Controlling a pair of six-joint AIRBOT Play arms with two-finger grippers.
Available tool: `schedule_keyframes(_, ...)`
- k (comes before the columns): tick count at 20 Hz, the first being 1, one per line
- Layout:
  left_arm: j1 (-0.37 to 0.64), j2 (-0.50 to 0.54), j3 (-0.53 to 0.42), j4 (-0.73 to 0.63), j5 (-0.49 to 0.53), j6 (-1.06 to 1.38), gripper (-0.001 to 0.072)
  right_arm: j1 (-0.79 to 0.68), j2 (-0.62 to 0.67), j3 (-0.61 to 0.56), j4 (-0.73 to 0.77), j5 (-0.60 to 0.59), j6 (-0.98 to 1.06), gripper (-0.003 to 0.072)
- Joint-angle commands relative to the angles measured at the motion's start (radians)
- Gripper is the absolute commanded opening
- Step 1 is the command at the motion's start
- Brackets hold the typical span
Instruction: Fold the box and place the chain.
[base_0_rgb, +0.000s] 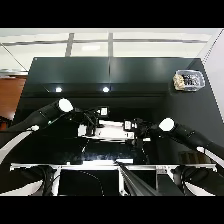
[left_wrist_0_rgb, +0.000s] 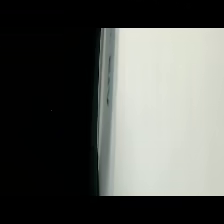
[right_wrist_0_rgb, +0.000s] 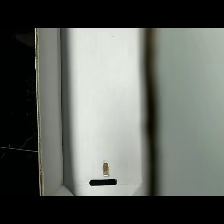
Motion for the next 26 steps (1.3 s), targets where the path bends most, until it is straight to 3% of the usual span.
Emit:
schedule_keyframes(1, 0.0, 0.0, 0.001, 0.0, -0.006, -0.006, 0.006, 0.001, -0.002, 0.0, -0.003, 0.0, -0.001, 0.034)
schedule_keyframes(2, 0.0, 0.002, 0.001, 0.005, -0.008, -0.032, 0.0219, 0.001, -0.002, 0.0, -0.006, 0.0, 0.0, 0.0237)
schedule_keyframes(4, 0.008, 0.011, 0.002, 0.035, -0.009, -0.111, 0.0472, 0.001, -0.001, 0.0, -0.006, 0.001, 0.0, 0.0239)
schedule_keyframes(5, 0.014, 0.02, 0.002, 0.056, -0.019, -0.141, 0.0541, 0.001, 0.002, 0.0, -0.007, 0.001, 0.0, 0.0239)
schedule_keyframes(9, 0.068, 0.078, 0.002, 0.161, -0.114, -0.274, 0.0629, 0.0, 0.02, 0.002, -0.013, 0.001, 0.005, 0.0239)
schedule_keyframes(14, 0.156, 0.233, 0.002, 0.314, -0.26, -0.59, 0.0637, 0.001, 0.02, 0.002, -0.018, 0.008, 0.004, 0.0239)
schedule_keyframes(15, 0.171, 0.27, 0.002, 0.357, -0.28, -0.659, 0.0634, 0.001, 0.02, 0.002, -0.034, 0.008, 0.004, 0.0239)
schedule_keyframes(16, 0.185, 0.305, 0.002, 0.397, -0.307, -0.751, 0.0571, 0.001, 0.02, 0.002, -0.051, 0.008, 0.004, 0.0239)
schedule_keyframes(17, 0.199, 0.33, 0.002, 0.409, -0.343, -0.84, 0.0379, 0.001, 0.02, 0.002, -0.058, 0.008, 0.004, 0.0239)
schedule_keyframes(18, 0.212, 0.345, 0.001, 0.391, -0.401, -0.911, 0.0063, 0.001, 0.019, 0.002, -0.058, 0.008, 0.004, 0.0239)
schedule_keyframes(20, 0.212, 0.349, -0.019, 0.251, -0.504, -0.94, 0.0028, 0.001, 0.019, 0.002, -0.058, 0.007, 0.004, 0.0239)
schedule_keyframes(21, 0.199, 0.35, -0.044, 0.158, -0.506, -0.938, 0.0028, 0.001, 0.019, 0.002, -0.058, 0.007, 0.004, 0.0239)
schedule_keyframes(23, 0.147, 0.35, -0.105, -0.003, -0.448, -0.885, 0.0028, 0.001, 0.019, 0.002, -0.058, 0.005, 0.004, 0.0239)
schedule_keyframes(26, 0.067, 0.349, -0.166, -0.105, -0.269, -0.81, 0.0028, 0.001, 0.019, 0.002, -0.058, 0.005, 0.004, 0.0239)
